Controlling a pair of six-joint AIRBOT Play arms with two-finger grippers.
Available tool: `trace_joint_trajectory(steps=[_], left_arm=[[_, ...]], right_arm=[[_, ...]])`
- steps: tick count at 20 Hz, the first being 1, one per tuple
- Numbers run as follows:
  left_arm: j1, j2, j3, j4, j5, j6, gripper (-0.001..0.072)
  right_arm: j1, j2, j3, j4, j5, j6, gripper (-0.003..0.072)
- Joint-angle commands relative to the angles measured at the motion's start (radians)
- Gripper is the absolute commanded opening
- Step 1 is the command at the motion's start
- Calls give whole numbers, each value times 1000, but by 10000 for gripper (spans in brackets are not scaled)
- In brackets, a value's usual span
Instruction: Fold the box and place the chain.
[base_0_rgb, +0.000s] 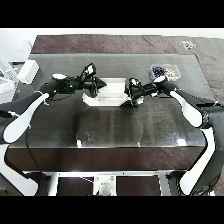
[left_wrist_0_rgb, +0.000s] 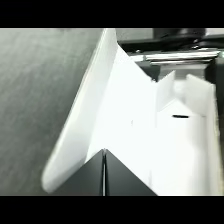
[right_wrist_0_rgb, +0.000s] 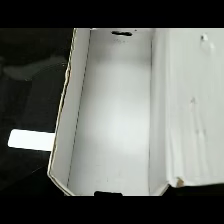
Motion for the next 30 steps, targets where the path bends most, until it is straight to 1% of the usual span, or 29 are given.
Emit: trace_joint_trajectory(steps=[1,4,14,16,17,19,20,22,23,24,26,27,29,30], left_arm=[[-1,-52,37,1,71,-15,19],[-1,-73,39,3,98,-15,20],[-1,-105,40,32,98,-6,20],[-1,-101,63,32,90,-6,20],[-1,-97,83,32,66,-6,20],[1,-74,126,35,-17,-9,19],[1,-48,134,37,-54,-13,20],[7,9,135,66,-91,-16,23],[15,40,133,98,-114,-25,163],[26,63,133,131,-135,-55,333],[62,103,133,222,-204,-129,338],[81,114,133,260,-246,-175,370],[116,115,133,349,-309,-261,565],[119,115,132,427,-311,-303,628]], right_arm=[[0,0,0,0,0,0,583],[0,0,0,0,0,0,583],[0,0,0,0,0,0,583],[0,0,0,0,0,0,583],[0,0,0,0,0,0,583],[0,0,0,0,0,0,583],[0,0,0,0,0,0,583],[0,0,0,0,0,0,583],[0,0,0,0,0,0,583],[0,0,0,0,0,0,583],[0,0,0,0,0,0,583],[0,0,0,0,0,0,583],[0,0,0,0,1,0,583],[0,0,0,0,0,0,583]])
